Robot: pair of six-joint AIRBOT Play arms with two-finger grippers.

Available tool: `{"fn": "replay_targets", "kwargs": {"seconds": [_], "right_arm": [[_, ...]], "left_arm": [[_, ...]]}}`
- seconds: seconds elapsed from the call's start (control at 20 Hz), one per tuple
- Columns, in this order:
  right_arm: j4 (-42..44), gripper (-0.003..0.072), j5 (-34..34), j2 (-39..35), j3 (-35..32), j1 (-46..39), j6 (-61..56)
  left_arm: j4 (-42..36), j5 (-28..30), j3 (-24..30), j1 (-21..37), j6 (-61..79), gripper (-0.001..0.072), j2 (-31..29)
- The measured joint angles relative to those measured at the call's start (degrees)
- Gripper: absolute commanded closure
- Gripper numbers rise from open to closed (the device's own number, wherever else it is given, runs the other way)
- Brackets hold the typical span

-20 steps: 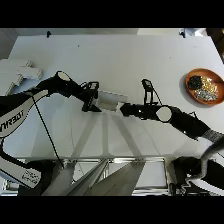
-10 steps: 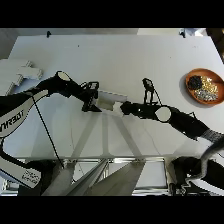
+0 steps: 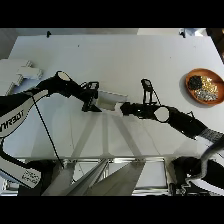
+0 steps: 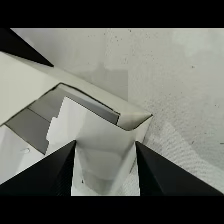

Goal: Fold the box and place the chain.

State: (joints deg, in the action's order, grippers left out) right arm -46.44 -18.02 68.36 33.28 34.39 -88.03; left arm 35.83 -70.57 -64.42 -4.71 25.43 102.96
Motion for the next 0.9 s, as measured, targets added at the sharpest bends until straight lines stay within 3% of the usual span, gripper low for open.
{"fn": "replay_targets", "kwargs": {"seconds": [0.15, 0.9], "right_arm": [[-0.28, 0.0331, 1.2, 0.13, 0.0, 0.02, -1.14], [-1.6, 0.0328, 4.26, 0.17, -0.02, 2.91, -2.14]], "left_arm": [[0.0, 0.0, 0.0, 0.0, -0.09, 0.0315, 0.0], [0.0, -0.02, 0.0, 0.0, 0.04, 0.0315, 0.0]]}}
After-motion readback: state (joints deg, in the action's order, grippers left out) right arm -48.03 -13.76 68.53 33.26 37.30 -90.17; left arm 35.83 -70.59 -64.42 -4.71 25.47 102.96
